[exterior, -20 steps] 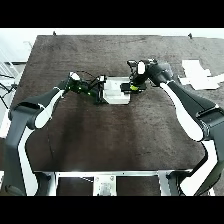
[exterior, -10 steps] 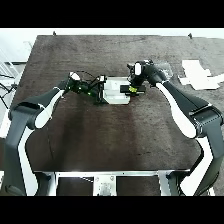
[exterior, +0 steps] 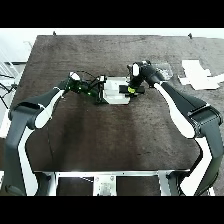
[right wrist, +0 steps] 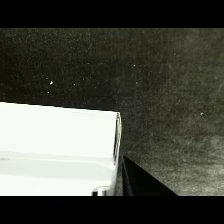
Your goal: Fold the box and place the chain.
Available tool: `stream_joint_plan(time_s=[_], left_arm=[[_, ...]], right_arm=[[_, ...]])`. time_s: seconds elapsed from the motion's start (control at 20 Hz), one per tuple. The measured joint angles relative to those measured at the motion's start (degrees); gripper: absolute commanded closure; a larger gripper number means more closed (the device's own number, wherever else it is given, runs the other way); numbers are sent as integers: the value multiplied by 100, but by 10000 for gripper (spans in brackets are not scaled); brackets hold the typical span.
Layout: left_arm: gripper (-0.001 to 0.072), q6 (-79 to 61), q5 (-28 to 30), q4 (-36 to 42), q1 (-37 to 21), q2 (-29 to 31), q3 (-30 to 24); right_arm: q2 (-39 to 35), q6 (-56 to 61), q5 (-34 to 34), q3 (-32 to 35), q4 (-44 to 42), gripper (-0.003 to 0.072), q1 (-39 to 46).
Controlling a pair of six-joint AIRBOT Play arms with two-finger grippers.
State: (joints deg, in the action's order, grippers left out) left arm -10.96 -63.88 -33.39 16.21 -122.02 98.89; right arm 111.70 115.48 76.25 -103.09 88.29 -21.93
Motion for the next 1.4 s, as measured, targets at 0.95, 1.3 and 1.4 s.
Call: stream_joint_plan(time_s=[0.95, 1.3, 1.4], left_arm=[[84, 2, -2, 0, 0, 0, 0], [84, 0, -2, 0, 0, 0, 0], [84, 0, -2, 0, 0, 0, 0]], right_arm=[[-245, 70, 221, -31, 208, 300, -26], [-367, -33, 186, -28, 236, 398, -26], [-295, -35, 39, -28, 234, 398, -28]])
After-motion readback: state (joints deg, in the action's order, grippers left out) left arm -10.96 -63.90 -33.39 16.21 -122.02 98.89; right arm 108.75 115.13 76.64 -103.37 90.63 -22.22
